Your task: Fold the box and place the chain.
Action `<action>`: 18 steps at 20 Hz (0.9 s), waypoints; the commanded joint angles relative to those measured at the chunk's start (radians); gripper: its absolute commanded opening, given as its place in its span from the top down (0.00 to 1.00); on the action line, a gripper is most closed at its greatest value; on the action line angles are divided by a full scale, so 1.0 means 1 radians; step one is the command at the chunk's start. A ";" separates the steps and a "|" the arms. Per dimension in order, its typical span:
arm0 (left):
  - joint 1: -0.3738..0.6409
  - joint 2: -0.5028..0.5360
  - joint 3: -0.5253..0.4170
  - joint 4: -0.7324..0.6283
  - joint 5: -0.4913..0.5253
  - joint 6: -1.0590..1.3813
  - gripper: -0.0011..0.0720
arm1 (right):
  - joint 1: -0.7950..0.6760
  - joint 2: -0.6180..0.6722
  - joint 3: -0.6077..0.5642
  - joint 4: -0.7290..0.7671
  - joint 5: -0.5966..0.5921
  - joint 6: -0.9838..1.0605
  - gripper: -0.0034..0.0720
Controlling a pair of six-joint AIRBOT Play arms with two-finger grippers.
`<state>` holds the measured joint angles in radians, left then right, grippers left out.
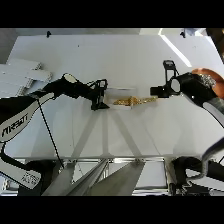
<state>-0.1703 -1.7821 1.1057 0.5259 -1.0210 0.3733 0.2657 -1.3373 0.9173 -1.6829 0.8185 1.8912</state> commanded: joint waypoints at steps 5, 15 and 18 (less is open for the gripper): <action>0.001 0.001 0.000 0.000 0.000 0.000 0.51 | 0.186 0.140 0.003 0.103 -0.001 -0.036 0.94; 0.000 0.001 0.000 0.000 0.000 0.000 0.51 | 0.295 0.151 0.003 0.750 -0.128 -0.586 0.94; 0.001 0.001 0.000 0.000 0.000 0.000 0.51 | 0.295 0.144 0.003 1.017 -0.174 -0.852 0.94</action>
<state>-0.1703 -1.7821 1.1057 0.5259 -1.0210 0.3733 0.5545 -1.1889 0.9195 -0.9615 0.7036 1.3182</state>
